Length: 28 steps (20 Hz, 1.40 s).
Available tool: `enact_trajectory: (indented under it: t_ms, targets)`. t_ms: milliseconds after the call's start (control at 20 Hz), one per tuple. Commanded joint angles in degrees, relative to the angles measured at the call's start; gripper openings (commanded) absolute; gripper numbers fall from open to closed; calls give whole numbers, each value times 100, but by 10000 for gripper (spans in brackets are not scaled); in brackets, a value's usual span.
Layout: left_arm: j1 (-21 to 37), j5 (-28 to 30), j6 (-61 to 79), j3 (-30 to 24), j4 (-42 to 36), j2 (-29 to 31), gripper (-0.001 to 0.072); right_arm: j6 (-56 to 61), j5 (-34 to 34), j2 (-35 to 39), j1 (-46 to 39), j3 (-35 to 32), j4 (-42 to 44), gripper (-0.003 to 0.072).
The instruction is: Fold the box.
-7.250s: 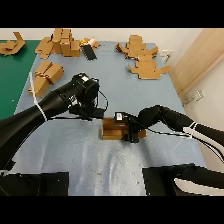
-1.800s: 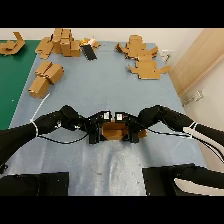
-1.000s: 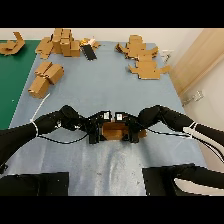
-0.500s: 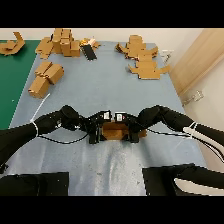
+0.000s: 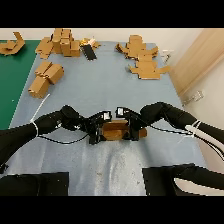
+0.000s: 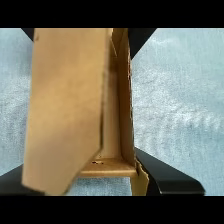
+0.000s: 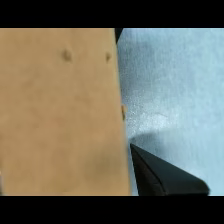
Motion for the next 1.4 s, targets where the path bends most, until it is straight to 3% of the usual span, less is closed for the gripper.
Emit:
enact_trajectory:
  t_ms: [0, 150, 350, 450, 700, 900, 1050, 1350]
  targets:
    - [0, 22, 0, 0, 2, 0, 417, 328, -579, 214, -166, 96, -136, 710]
    - [0, 22, 0, 0, 0, 0, 417, 846, -850, 385, -219, 96, -734, 710]
    - [0, 24, 0, 0, 0, 0, 417, 2396, -1196, 758, -221, 96, -1679, 708]
    - [0, 22, 0, 0, 0, 0, 417, 3224, -1370, 990, -221, 96, -1735, 707]
    - [0, 22, 0, 0, 2, 0, 417, 5246, -1366, 1528, -216, 96, -1036, 706]
    - [0, 42, 2, 0, 2, 0, 417, 5460, -1364, 1663, -214, 96, 251, 706]
    - [13, -2, -299, 0, 13, 22, 417, 5873, -1316, 1663, -214, 83, 352, 706]
    - [120, -181, -1154, -4, 1272, 485, 417, 6172, -828, 1670, -201, -205, 483, 706]
